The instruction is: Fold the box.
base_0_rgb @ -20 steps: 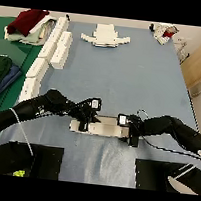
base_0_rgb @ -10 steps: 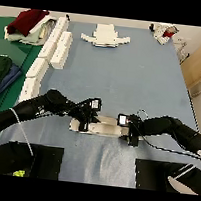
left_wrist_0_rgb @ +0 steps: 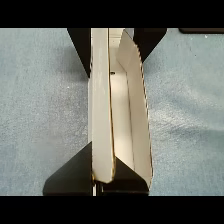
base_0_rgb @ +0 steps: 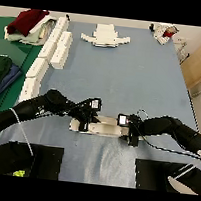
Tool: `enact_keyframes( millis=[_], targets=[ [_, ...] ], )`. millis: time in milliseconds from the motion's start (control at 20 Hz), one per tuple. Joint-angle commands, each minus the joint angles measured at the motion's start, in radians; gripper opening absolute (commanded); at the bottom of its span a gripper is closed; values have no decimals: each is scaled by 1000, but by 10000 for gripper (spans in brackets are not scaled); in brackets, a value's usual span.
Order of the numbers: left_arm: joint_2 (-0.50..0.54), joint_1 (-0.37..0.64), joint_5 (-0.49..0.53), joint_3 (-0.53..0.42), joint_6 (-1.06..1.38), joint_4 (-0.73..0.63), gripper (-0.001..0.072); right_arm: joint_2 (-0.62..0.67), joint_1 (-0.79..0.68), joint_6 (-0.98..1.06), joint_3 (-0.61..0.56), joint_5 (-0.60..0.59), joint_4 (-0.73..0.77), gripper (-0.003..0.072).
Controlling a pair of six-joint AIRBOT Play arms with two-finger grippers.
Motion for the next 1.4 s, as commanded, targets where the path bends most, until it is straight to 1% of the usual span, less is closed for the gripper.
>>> enact_keyframes(
  millis=[0,700,750,800,850,900,1000,1050,1100,1200,1250,1300,1350],
  targets=[
    [0,0,0,0,0,0,14,0,1,0,1,1,0,467],
    [0,-2,-5,0,0,-38,20,0,1,0,1,1,0,467],
    [0,-2,-5,0,0,-38,226,0,1,0,1,1,0,467],
    [0,-2,-6,0,-2,-41,410,0,1,0,1,1,0,467],
    [0,-2,-5,1,-6,-41,427,0,1,0,1,1,0,467],
    [2,0,-5,1,-10,-40,428,0,1,0,1,1,0,466],
    [29,19,-5,1,-109,-6,429,0,1,0,1,1,0,466],
    [52,38,-6,1,-185,44,429,0,1,0,1,1,0,467],
    [84,66,-14,1,-306,129,430,0,1,0,1,1,0,467],
    [158,124,-109,1,-614,311,427,0,1,0,1,1,0,467],
    [194,150,-186,1,-775,380,417,0,1,0,1,1,0,467],
    [223,166,-269,1,-910,401,318,0,1,0,1,1,0,467],
    [244,167,-349,1,-1019,386,180,0,1,0,1,1,0,467]
  ],
)
